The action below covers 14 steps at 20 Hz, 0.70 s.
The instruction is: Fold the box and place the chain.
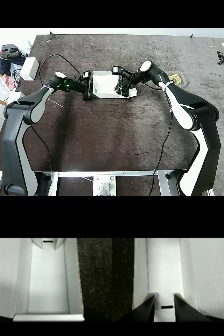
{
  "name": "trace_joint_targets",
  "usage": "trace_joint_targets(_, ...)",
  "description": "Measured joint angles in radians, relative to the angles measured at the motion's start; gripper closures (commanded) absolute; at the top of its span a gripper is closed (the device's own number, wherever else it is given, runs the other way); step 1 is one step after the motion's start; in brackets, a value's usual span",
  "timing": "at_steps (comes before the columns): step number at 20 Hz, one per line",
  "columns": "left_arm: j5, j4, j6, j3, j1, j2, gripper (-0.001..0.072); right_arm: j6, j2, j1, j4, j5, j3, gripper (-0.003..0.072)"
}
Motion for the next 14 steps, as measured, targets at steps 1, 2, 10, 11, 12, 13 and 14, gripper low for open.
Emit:
trace_joint_targets(1,0.000,0.000,0.000,0.000,0.000,0.000,0.0477,-0.006,0.000,0.001,0.004,-0.001,0.000,0.0386)
trace_joint_targets(2,0.000,-0.001,0.000,0.000,0.000,0.000,0.0477,-0.011,0.000,0.002,0.008,-0.002,0.000,0.0238)
trace_joint_targets(10,0.000,-0.001,0.000,0.000,-0.002,0.000,0.0477,-0.026,0.000,0.003,-0.005,-0.004,0.000,-0.0028)
trace_joint_targets(11,0.000,-0.001,0.000,0.000,-0.002,0.000,0.0476,-0.026,0.000,0.003,-0.008,-0.003,0.000,-0.0028)
trace_joint_targets(12,0.000,-0.001,0.000,0.000,-0.002,0.000,0.0477,-0.026,0.000,0.003,-0.009,-0.003,0.000,-0.0023)
trace_joint_targets(13,0.000,-0.001,0.000,0.000,-0.002,0.000,0.0477,-0.026,0.000,0.003,-0.011,-0.003,0.000,0.0049)
trace_joint_targets(14,0.000,-0.001,0.000,0.000,-0.002,0.000,0.0477,-0.026,0.000,0.002,-0.013,-0.003,0.000,0.0251)
